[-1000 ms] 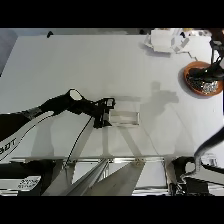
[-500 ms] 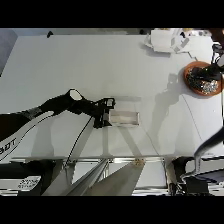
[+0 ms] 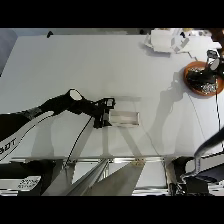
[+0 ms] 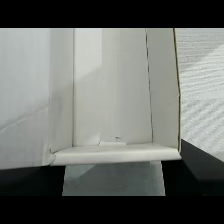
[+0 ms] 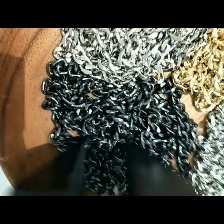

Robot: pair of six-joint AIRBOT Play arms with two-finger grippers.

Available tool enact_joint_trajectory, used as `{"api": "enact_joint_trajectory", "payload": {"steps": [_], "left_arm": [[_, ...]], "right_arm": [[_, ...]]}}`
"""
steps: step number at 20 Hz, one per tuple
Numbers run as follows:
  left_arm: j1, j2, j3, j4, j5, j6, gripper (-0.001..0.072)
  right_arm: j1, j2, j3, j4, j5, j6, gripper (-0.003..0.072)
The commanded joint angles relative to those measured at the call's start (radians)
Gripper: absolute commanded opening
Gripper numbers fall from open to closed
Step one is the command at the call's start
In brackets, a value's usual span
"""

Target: Fold the box and place the chain.

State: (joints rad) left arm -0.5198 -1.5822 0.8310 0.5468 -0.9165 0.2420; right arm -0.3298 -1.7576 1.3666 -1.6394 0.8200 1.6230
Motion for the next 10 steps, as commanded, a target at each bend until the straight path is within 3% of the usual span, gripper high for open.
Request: {"api": "enact_joint_trajectory", "payload": {"steps": [1,10], "left_arm": [[0.001,0.0,0.0,0.0,0.0,0.0,0.0171],[0.001,0.0,0.0,0.0,0.0,0.0,0.0171]], "right_arm": [[-0.001,0.003,0.0,-0.003,0.011,-0.008,0.0015],[-0.001,0.188,-0.001,-0.015,0.093,-0.062,0.0015]]}}
